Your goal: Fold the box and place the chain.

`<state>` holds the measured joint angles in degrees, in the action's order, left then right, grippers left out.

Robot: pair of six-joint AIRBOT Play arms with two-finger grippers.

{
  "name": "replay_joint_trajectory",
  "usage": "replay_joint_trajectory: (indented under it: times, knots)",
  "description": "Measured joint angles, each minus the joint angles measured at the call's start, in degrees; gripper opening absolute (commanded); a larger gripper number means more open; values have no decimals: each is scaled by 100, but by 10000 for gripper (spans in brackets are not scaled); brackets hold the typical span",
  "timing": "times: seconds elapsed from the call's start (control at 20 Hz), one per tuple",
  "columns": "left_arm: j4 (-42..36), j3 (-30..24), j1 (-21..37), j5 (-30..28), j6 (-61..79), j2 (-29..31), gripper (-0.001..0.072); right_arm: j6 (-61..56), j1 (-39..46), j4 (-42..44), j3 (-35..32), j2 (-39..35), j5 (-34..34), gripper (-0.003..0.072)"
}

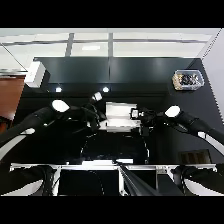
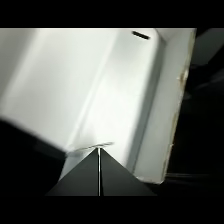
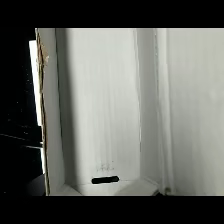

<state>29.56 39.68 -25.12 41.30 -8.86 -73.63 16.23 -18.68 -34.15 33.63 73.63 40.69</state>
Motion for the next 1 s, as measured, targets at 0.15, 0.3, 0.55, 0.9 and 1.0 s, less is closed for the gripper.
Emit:
replay_joint_trajectory:
  times: [0.15,0.3,0.55,0.9,1.0]
  knots:
    - [247,0,645,240,-986,413,24,2,0,2,0,0,35,476]
    - [457,0,1543,793,-2107,710,23,7,0,-2,0,0,83,476]
    - [1620,-114,2618,1528,-4771,798,23,4,0,0,0,0,120,476]
    - [1965,-212,2428,1989,-6612,345,23,4,0,2,0,0,127,476]
    - [1725,-216,2192,2074,-6660,50,23,4,0,0,0,0,129,476]
